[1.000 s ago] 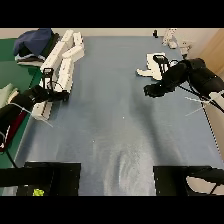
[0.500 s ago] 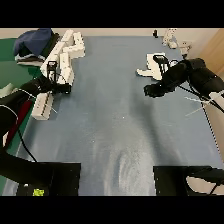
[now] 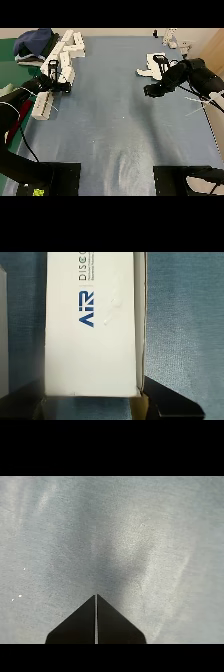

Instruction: Fold the box.

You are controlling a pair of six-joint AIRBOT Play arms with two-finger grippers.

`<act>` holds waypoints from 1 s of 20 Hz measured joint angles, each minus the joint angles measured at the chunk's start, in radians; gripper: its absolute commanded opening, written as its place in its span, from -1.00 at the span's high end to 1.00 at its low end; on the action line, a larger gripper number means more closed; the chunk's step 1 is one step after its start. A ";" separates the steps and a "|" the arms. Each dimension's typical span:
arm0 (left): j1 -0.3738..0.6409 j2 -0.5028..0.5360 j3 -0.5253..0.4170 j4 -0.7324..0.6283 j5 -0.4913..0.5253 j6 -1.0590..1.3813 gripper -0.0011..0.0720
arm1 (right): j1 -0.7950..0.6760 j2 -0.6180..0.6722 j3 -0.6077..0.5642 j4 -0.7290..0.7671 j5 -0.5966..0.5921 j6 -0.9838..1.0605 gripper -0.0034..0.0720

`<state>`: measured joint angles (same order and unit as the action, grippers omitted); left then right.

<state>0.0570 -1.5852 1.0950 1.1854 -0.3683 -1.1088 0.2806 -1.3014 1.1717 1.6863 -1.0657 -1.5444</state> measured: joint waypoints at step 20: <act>0.079 0.147 0.171 0.035 -0.546 -0.056 0.25 | 0.000 0.000 0.000 0.000 0.000 0.000 0.87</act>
<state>0.1356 -1.4380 1.2659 1.2201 -0.9146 -1.1652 0.2806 -1.3014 1.1717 1.6863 -1.0660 -1.5444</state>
